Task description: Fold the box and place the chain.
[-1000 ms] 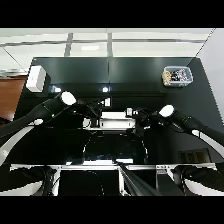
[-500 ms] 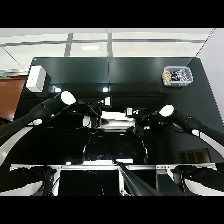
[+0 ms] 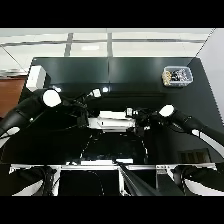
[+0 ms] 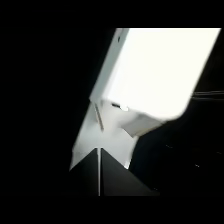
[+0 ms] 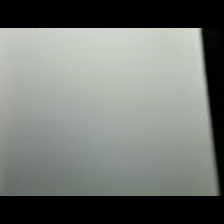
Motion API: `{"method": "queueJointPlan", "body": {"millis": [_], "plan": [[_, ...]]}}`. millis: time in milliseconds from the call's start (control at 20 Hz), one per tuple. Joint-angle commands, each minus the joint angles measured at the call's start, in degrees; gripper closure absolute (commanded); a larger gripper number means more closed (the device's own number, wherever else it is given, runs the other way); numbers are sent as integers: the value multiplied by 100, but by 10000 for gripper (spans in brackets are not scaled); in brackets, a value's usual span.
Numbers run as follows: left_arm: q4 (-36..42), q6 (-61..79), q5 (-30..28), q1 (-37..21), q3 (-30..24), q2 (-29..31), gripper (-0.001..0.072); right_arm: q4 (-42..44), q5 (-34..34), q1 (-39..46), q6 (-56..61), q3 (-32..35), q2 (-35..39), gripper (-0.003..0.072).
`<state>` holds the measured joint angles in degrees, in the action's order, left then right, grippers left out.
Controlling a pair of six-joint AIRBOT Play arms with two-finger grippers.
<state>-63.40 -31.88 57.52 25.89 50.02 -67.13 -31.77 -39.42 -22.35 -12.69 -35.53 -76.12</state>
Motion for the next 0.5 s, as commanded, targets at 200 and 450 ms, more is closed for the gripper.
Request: {"method": "queueJointPlan", "body": {"millis": [200, 450], "plan": [[2256, -273, -715, 247, -855, 162, 684, 2, -24, -4, 0, -4, -4, 508], [3425, 592, -2277, 315, -1021, 57, 684, 2, -22, -4, 0, -4, -4, 507]]}}
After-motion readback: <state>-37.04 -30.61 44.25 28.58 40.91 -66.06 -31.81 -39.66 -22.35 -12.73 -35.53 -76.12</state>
